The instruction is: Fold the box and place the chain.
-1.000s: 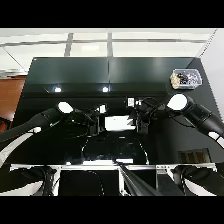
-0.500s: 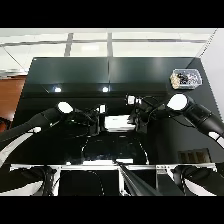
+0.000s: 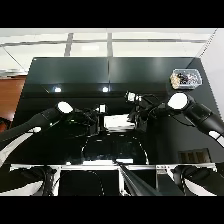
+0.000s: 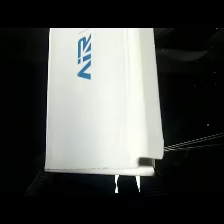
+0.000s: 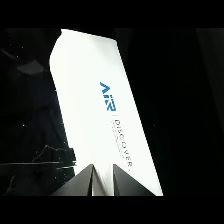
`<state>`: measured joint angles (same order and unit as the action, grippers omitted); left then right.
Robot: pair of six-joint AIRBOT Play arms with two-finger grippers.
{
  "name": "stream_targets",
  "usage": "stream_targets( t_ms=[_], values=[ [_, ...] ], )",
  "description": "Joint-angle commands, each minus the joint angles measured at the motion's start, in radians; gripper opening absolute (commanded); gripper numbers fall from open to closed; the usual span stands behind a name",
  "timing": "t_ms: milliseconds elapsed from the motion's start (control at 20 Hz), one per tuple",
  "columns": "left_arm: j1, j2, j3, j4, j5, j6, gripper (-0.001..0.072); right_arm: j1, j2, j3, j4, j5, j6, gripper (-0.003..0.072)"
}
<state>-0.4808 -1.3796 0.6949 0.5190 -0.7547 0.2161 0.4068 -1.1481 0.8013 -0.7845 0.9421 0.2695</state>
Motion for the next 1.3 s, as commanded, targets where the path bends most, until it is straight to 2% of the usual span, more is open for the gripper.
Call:
stream_targets(
  t_ms=[0,300,350,400,850,900,1150,1250],
  values=[
    [-0.001,0.0,0.001,0.001,-0.003,0.002,0.0373,0.0,-0.004,0.001,-0.003,-0.008,0.007,0.0127],
    [-0.001,0.0,0.001,0.001,-0.003,0.001,0.0374,0.0,-0.004,0.001,-0.006,-0.023,0.007,0.0117],
    [-0.001,0.0,0.001,0.001,-0.003,0.001,0.0374,0.0,-0.004,0.001,-0.006,-0.022,0.007,0.0031],
    [-0.001,0.0,0.001,0.001,-0.003,0.001,0.0373,0.0,-0.004,0.001,-0.006,-0.021,0.007,0.002],
    [-0.001,0.0,0.001,0.001,-0.003,0.001,0.0374,0.001,-0.004,-0.012,-0.018,-0.005,0.007,0.0045],
    [-0.001,0.0,0.001,0.001,-0.003,0.001,0.0373,0.001,-0.004,-0.012,-0.02,-0.01,0.007,0.016],
    [-0.001,0.0,0.001,0.001,-0.003,0.001,0.0373,0.001,-0.004,-0.013,-0.021,-0.011,0.007,0.0158],
    [-0.001,0.0,0.001,0.001,-0.003,0.001,0.0374,0.0,-0.004,-0.013,-0.021,-0.012,0.007,0.0078]
  ],
)
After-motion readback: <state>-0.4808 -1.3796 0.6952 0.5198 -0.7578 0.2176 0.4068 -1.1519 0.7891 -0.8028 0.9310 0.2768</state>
